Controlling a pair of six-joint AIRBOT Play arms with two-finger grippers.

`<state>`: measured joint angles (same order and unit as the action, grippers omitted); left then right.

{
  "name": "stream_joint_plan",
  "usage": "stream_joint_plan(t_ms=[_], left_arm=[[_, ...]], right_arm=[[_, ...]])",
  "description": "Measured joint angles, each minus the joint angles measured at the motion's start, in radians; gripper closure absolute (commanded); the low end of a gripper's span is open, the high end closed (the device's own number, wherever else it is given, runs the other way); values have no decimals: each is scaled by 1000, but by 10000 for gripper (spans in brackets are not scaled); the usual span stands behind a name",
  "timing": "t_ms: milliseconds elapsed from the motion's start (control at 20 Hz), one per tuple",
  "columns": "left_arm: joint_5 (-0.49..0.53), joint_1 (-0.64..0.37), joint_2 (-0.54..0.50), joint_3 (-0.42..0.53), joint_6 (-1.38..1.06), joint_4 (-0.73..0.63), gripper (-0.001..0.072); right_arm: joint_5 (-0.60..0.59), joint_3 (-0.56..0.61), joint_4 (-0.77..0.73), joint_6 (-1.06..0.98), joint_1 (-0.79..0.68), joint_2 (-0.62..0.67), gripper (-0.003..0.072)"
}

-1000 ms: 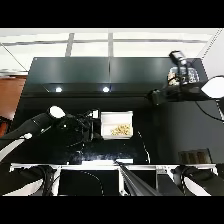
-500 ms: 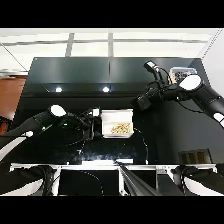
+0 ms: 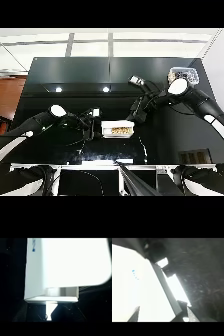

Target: Fold the box and place the chain.

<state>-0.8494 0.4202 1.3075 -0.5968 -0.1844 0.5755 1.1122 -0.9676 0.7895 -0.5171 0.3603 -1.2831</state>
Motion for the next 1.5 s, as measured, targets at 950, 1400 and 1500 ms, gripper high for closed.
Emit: stream_joint_plan(t_ms=[950, 1400, 1500], left_arm=[[1, 0, 0, 0, 0, 1, 314], [1, 0, 0, 0, -1, 2, 314], [1, 0, 0, 0, -1, 2, 314]], right_arm=[[-45, 153, -91, 261, 58, 125, -10], [-102, 163, -53, 298, 93, 108, -9], [-111, 163, -50, 300, 100, 97, 129]])
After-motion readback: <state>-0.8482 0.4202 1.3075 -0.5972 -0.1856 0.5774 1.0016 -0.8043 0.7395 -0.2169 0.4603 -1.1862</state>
